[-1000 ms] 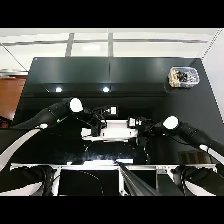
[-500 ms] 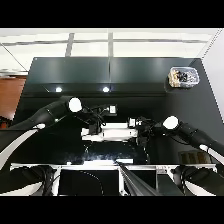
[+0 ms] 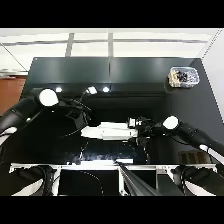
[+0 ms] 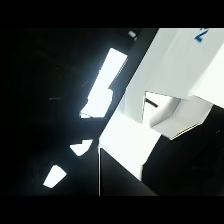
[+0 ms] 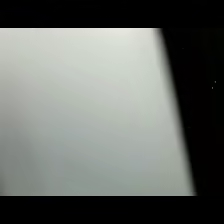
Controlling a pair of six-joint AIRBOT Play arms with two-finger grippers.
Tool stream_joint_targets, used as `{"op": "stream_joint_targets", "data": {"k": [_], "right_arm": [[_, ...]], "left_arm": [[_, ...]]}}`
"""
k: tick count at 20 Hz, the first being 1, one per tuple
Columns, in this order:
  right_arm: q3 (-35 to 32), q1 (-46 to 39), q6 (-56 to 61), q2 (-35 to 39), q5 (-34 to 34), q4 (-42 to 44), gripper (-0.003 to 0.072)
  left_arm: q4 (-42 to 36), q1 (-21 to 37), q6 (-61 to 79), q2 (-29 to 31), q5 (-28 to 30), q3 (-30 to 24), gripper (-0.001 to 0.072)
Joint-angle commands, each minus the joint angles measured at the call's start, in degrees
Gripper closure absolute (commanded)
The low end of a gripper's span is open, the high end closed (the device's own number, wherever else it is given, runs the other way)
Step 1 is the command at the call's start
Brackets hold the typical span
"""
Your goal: Fold the box and place the chain.
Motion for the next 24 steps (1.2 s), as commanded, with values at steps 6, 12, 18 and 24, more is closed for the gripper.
{"op": "stream_joint_targets", "data": {"k": [6, 12, 18, 24], "right_arm": [[-0.04, 0.0, 0.0, -0.04, 0.02, 0.07, 0.022], [-0.04, 0.0, 0.02, -0.04, 0.02, 0.07, 0.022], [-0.04, 0.0, 0.02, -0.04, 0.02, 0.07, 0.022], [-0.04, 0.0, 0.02, -0.04, 0.04, 0.09, 0.022]], "left_arm": [[-33.29, 0.31, -8.85, 7.26, 2.73, -16.41, 0.0687], [-53.88, -6.64, 3.69, 6.51, 30.1, -22.82, 0.0686], [-58.93, -10.05, 10.73, 2.23, 36.85, -22.43, 0.0685], [-58.88, -10.05, 12.52, -1.38, 36.57, -22.43, 0.0685]]}}
